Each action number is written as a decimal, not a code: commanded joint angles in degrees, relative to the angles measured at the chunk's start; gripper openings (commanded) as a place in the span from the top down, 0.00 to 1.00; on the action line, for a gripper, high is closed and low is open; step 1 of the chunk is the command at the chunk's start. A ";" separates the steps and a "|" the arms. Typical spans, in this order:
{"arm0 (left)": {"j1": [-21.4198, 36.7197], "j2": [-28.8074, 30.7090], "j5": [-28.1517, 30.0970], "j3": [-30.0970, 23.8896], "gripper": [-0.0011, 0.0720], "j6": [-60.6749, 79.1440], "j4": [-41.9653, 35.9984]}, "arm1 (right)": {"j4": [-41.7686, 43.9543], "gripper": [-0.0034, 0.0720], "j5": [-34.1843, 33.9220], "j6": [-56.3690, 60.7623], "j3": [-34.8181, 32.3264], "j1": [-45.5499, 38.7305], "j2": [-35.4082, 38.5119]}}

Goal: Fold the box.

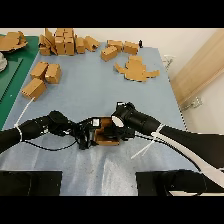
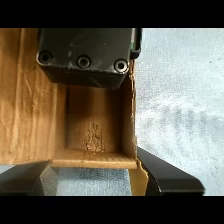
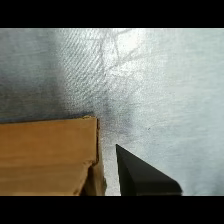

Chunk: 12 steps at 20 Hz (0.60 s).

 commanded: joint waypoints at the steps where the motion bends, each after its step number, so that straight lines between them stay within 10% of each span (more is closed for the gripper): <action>1: 0.04 0.02 0.02 0.04 0.27 0.02 0.00 | -0.04 0.43 -0.11 0.02 0.07 0.07 0.24; 6: 0.04 0.02 0.02 0.04 0.27 0.02 0.00 | -0.90 0.49 2.34 0.48 0.04 0.07 1.27; 12: 0.04 0.02 0.02 0.04 0.27 0.02 0.00 | -0.72 0.84 2.62 0.42 -0.07 0.11 0.04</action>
